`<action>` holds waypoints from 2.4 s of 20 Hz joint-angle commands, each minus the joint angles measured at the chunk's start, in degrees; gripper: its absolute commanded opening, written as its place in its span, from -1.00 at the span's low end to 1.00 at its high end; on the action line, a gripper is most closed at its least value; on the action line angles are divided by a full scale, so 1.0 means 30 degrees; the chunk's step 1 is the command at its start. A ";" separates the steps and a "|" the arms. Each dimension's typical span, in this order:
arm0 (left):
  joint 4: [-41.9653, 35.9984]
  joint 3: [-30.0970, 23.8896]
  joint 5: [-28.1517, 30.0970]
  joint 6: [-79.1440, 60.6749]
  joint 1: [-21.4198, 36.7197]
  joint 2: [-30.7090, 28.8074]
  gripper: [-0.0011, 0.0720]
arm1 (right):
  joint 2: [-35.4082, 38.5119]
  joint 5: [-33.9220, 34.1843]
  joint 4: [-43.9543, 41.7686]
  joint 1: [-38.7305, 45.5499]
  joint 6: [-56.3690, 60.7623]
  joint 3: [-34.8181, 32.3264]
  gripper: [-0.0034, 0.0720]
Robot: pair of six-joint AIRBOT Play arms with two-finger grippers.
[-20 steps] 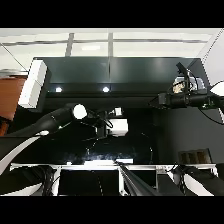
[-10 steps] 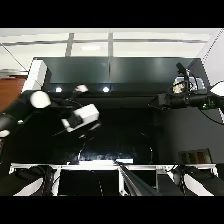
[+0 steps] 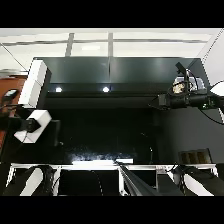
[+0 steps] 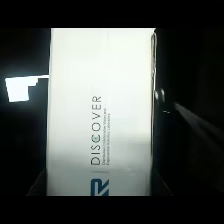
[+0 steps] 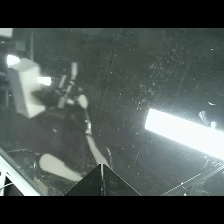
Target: Fold the box and place the chain.
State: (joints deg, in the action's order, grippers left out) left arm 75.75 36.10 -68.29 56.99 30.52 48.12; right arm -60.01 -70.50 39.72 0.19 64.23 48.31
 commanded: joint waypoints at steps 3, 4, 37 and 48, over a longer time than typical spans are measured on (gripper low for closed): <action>-0.0080 -0.0182 0.3169 -0.0852 0.4801 0.0466 -0.01 | 0.0000 0.0102 0.0000 -0.0022 -0.0058 -0.0007 -0.84; -0.0153 -0.0182 0.3359 -0.1909 0.4969 0.0845 -0.01 | 0.0000 0.0109 -0.0007 -0.0022 -0.0058 -0.0007 -0.84; -0.9624 0.7031 0.3912 -0.4925 -0.0408 0.2849 0.29 | 0.0000 0.3104 0.1654 -0.0699 0.1923 0.2018 -0.85; -0.2936 0.1355 0.9916 0.5530 -1.5089 -0.0517 -0.89 | 0.6878 0.8087 1.4513 -0.3519 0.8910 -0.4350 -0.84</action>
State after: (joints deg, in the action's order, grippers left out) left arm 61.30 49.65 -49.34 64.40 -6.59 49.87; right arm -45.74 -56.95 76.44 -9.52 85.45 45.78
